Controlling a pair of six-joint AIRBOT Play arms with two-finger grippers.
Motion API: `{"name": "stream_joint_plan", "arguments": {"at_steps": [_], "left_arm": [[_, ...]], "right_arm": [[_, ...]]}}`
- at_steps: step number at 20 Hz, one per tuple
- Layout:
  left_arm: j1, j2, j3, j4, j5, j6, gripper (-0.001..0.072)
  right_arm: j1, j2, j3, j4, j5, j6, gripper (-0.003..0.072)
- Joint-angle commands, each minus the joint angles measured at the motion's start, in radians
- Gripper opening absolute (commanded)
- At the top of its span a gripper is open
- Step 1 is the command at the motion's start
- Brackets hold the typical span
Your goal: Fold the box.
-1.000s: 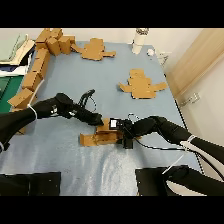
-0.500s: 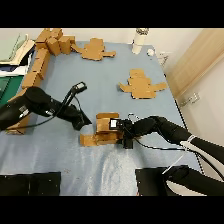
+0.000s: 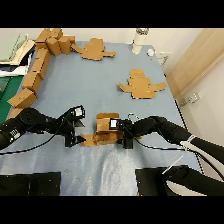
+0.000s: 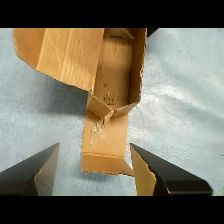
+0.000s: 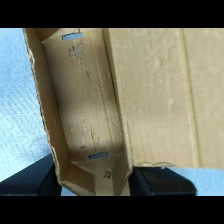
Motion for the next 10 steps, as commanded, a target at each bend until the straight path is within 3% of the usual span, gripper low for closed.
{"name": "stream_joint_plan", "arguments": {"at_steps": [1,2,3,10], "left_arm": [[-0.037,-0.002,-0.027,-0.019,0.074,0.039,0.0598],[-0.056,-0.011,-0.025,-0.026,0.075,0.039,0.05],[-0.077,-0.022,-0.024,-0.026,0.075,0.039,0.0468],[-0.175,-0.077,-0.024,-0.026,0.142,0.0,0.0466]], "right_arm": [[0.0,0.0,0.0,0.0,0.0,0.0,0.053],[0.0,0.0,0.0,0.0,0.0,0.0,0.053],[0.0,0.0,0.0,0.0,0.0,0.0,0.053],[0.0,0.0,0.0,0.0,0.0,0.0,0.053]]}}
